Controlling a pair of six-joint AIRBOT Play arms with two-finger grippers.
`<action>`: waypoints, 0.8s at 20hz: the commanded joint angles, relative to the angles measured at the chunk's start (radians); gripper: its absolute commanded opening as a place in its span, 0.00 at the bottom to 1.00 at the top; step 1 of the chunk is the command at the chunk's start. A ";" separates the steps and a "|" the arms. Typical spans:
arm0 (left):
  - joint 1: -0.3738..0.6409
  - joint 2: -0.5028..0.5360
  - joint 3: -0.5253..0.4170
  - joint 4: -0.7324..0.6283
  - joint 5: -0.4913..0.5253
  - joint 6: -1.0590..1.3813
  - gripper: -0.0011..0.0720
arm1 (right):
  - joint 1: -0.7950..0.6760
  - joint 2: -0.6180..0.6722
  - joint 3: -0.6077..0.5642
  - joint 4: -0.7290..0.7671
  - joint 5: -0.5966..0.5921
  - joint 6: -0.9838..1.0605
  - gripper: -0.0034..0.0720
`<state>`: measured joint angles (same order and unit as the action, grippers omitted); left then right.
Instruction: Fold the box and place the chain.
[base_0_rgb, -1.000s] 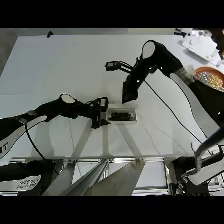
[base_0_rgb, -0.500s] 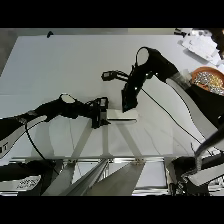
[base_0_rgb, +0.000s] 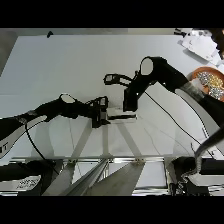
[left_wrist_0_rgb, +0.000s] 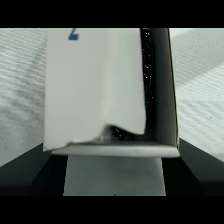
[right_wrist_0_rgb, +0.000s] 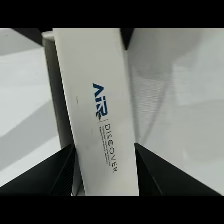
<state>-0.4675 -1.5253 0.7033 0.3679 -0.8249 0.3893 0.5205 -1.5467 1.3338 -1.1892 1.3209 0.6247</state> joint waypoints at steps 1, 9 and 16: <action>0.000 0.001 0.000 0.003 -0.002 0.003 0.37 | 0.027 0.067 -0.048 -0.037 -0.073 0.031 0.55; 0.000 0.001 0.000 0.003 -0.002 0.003 0.37 | 0.083 0.115 -0.261 -0.031 -0.237 0.086 0.49; 0.000 0.001 0.000 0.003 -0.002 0.003 0.37 | 0.083 0.141 -0.262 -0.006 -0.229 0.086 0.49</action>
